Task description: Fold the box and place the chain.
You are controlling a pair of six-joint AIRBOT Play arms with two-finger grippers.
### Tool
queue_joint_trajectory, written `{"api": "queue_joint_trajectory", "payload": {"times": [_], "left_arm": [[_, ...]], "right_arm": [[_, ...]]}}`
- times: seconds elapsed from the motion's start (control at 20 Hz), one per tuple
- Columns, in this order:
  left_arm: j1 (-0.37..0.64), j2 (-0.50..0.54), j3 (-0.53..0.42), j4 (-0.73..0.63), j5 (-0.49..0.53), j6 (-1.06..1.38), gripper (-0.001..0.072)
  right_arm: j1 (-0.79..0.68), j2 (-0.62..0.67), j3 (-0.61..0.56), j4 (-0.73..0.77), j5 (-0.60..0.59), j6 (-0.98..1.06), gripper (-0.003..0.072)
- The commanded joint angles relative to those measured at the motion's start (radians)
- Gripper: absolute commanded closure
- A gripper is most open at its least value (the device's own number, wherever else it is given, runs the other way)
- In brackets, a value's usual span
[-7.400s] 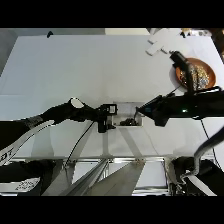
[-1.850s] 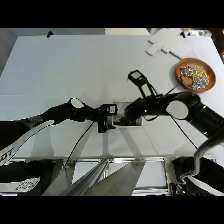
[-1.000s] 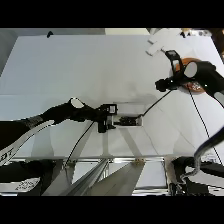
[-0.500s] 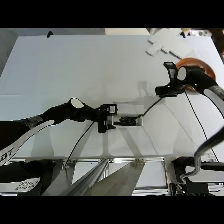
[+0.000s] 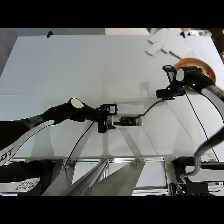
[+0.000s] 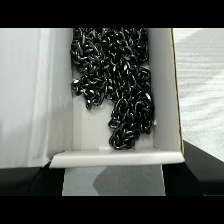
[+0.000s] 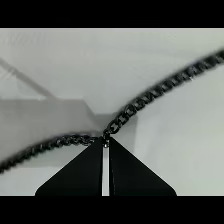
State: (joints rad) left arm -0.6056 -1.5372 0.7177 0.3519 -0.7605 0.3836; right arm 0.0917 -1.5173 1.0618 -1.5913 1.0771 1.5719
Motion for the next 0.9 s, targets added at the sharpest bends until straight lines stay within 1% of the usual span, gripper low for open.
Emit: {"api": "queue_joint_trajectory", "payload": {"times": [0.0,0.1,0.25,0.35,0.45,0.6,0.7,0.85], "left_arm": [[0.000,0.001,-0.001,0.000,0.000,0.000,0.0700],[0.000,0.001,-0.001,0.000,0.000,0.000,0.0700],[0.000,0.001,-0.001,0.000,0.000,0.000,0.0700],[0.000,0.001,-0.001,0.000,0.000,0.000,0.0700],[0.000,0.001,-0.001,0.000,0.000,0.000,0.0700],[0.000,0.001,-0.001,0.000,0.001,0.000,0.0700],[0.000,0.001,-0.001,0.000,0.000,0.000,0.0700],[0.000,0.001,-0.001,0.000,0.000,0.000,0.0700]], "right_arm": [[0.000,0.082,0.001,-0.039,0.083,-0.036,0.0669],[0.001,0.177,0.001,-0.009,0.116,-0.036,0.0669],[0.006,0.332,0.001,0.088,0.230,-0.086,0.0668],[0.053,0.439,0.000,0.121,0.304,-0.110,0.0668],[0.127,0.533,0.000,0.148,0.336,-0.111,0.0668],[0.251,0.625,-0.002,0.235,0.333,-0.087,0.0668],[0.328,0.650,-0.002,0.288,0.289,-0.079,0.0668],[0.425,0.650,-0.005,0.341,0.202,-0.076,0.0668]]}}
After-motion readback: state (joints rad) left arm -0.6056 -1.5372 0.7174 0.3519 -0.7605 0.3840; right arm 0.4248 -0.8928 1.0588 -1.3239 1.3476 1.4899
